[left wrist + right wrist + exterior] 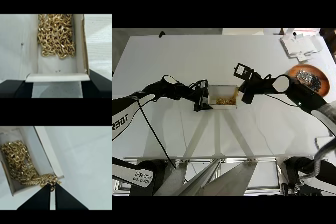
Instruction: Fold the box and place the chain.
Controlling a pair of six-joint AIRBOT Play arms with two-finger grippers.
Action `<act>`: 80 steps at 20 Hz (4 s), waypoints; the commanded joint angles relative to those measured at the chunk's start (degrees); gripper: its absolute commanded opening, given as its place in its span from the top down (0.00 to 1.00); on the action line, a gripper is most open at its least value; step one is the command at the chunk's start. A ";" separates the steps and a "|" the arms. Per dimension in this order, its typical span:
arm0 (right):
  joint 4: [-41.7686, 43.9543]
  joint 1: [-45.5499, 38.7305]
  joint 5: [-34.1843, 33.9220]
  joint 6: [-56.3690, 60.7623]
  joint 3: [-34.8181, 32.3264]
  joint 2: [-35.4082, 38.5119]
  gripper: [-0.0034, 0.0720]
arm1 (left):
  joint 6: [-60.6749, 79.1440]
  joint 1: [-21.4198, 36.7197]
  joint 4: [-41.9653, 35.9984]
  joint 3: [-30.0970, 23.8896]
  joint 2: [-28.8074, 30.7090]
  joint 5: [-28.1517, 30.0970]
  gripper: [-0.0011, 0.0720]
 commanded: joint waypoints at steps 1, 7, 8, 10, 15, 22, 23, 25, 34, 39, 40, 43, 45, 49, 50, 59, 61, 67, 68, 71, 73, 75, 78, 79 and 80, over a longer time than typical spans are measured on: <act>0.04 2.86 0.28 0.37 0.07 1.75 0.94 | 0.02 0.02 0.02 0.00 0.00 0.02 0.47; 0.00 4.94 4.44 5.49 0.22 1.75 0.91 | 0.02 0.02 0.02 0.00 0.00 0.02 0.47; 0.00 4.94 4.68 6.27 0.22 1.75 0.81 | 0.02 0.02 0.02 0.00 0.02 0.02 0.47; 0.02 4.94 4.87 6.38 0.22 1.75 0.54 | 0.02 0.02 0.02 0.00 0.02 0.02 0.47; 0.28 4.94 6.51 6.40 0.35 1.75 0.50 | 0.02 0.02 0.02 0.00 0.00 0.02 0.47; 0.46 4.35 11.56 17.03 10.23 1.14 0.56 | 0.02 0.02 0.02 0.00 0.00 0.02 0.47; 0.46 3.72 11.74 20.55 12.94 0.09 0.61 | 0.02 0.02 0.00 0.00 0.02 0.04 0.47; 0.39 2.21 12.96 27.15 18.82 -3.80 0.60 | 0.02 0.02 0.02 0.00 0.00 0.02 0.47; -2.95 1.75 28.59 27.69 30.95 -22.47 0.50 | 0.02 0.02 0.00 0.00 0.02 0.02 0.47; -3.02 3.69 28.46 17.35 30.91 -22.40 0.40 | 0.02 0.02 0.02 0.00 0.02 0.02 0.47; -3.06 4.26 28.11 16.26 30.86 -22.40 0.40 | 0.02 0.02 0.02 0.00 0.00 0.02 0.47; -5.18 6.54 26.43 13.99 30.77 -22.40 0.40 | 0.02 0.02 0.02 0.00 0.00 0.02 0.47; -5.97 8.02 22.88 11.13 29.18 -21.90 0.32 | 0.02 0.02 0.02 0.00 0.02 0.02 0.47; -5.97 10.32 14.78 10.12 23.71 -19.02 0.32 | 0.02 0.02 0.02 0.00 0.00 0.02 0.47; -5.97 10.78 12.79 10.12 22.32 -18.03 0.32 | 0.02 0.02 0.02 0.00 0.02 0.02 0.47; -6.03 14.34 1.44 10.10 14.25 -14.62 0.32 | 0.02 0.02 0.02 0.00 0.00 0.02 0.47; -7.69 14.34 -0.57 10.16 13.07 -14.60 0.36 | 0.02 0.02 0.02 0.00 0.00 0.02 0.47; -9.29 14.56 -2.80 10.16 13.03 -14.49 0.43 | 0.02 0.02 0.02 0.00 0.02 0.02 0.47; -9.97 14.71 -2.78 10.16 13.03 -14.49 0.43 | 0.02 0.02 0.02 0.00 0.00 0.02 0.47; -10.34 15.08 -2.75 10.16 13.03 -14.47 0.43 | 0.02 0.02 0.02 0.00 0.00 0.02 0.47; -10.32 15.19 -2.34 10.16 13.03 -14.43 0.43 | 0.02 0.02 0.02 0.00 0.00 0.02 0.47; -10.49 15.30 -2.03 10.16 13.03 -13.90 0.43 | 0.02 0.02 0.02 0.00 0.02 0.02 0.47; -10.51 15.30 -2.10 10.16 13.03 -12.66 0.43 | 0.00 0.02 0.02 0.00 0.02 0.02 0.47; -10.49 15.30 -1.97 10.19 13.03 -12.66 0.43 | 0.02 0.02 0.02 0.00 0.00 0.02 0.47; -10.47 15.32 -1.64 10.19 13.00 -12.74 0.43 | 0.02 0.02 0.00 0.00 0.02 0.02 0.47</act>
